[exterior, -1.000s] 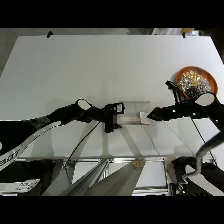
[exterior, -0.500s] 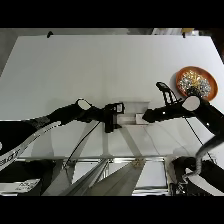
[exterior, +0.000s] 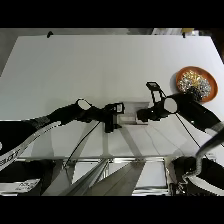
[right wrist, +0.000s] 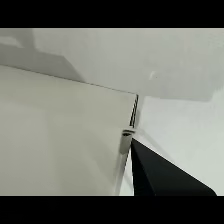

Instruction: Fold the box and place the chain.

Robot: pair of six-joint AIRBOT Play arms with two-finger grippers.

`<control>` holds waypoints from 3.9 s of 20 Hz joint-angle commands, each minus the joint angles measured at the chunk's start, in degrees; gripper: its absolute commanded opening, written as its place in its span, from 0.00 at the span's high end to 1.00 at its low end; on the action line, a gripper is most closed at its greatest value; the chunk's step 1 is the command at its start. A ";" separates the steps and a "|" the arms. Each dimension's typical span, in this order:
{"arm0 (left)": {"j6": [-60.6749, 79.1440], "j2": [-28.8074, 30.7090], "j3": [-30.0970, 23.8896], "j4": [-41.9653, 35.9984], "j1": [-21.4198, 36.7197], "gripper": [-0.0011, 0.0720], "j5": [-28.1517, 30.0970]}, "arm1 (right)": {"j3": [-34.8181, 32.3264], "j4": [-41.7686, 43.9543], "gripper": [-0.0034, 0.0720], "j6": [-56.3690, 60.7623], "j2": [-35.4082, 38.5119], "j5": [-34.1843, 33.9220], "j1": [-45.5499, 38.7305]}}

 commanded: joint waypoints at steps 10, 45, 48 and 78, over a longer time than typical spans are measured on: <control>0.00 0.02 -0.02 0.00 -0.02 0.61 0.00 | 4.87 -7.02 0.62 13.77 -7.72 4.28 4.98; 0.00 0.02 -0.02 0.00 -0.02 0.61 0.02 | 6.45 -10.91 0.42 -0.92 1.55 10.36 2.84; 0.00 0.02 -0.02 0.00 -0.02 0.61 0.00 | 14.32 -10.91 0.42 -8.00 2.91 18.62 -2.32; 0.00 0.02 -0.02 0.00 -0.02 0.61 0.00 | 26.40 -6.60 0.76 -28.13 -24.04 2.84 -52.22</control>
